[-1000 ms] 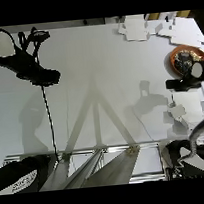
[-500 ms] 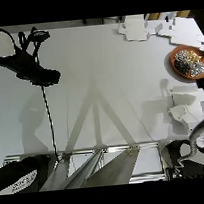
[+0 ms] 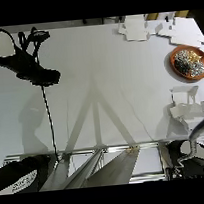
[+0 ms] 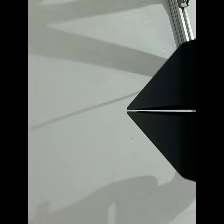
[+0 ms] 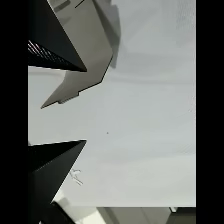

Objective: Fold the box and place the chain.

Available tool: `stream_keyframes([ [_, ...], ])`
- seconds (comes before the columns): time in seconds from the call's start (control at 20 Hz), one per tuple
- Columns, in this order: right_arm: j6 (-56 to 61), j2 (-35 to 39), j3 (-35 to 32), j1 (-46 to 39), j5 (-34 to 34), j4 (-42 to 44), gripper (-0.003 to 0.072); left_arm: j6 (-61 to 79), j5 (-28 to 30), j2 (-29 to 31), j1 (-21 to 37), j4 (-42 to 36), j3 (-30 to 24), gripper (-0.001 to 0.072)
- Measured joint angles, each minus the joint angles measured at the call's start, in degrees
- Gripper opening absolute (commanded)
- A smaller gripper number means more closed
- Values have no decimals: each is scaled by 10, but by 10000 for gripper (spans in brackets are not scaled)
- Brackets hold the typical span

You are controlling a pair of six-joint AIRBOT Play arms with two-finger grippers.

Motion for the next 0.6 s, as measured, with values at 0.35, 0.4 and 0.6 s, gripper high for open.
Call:
stream_keyframes([
  [0.35,-31,-30,0,-18,36,34,329,0,0,0,0,0,0,11],
  [0.4,-34,-38,0,-18,42,41,241,0,0,0,0,0,0,11],
  [0.6,-40,-51,0,-17,61,61,19,0,0,0,0,0,0,11],
])
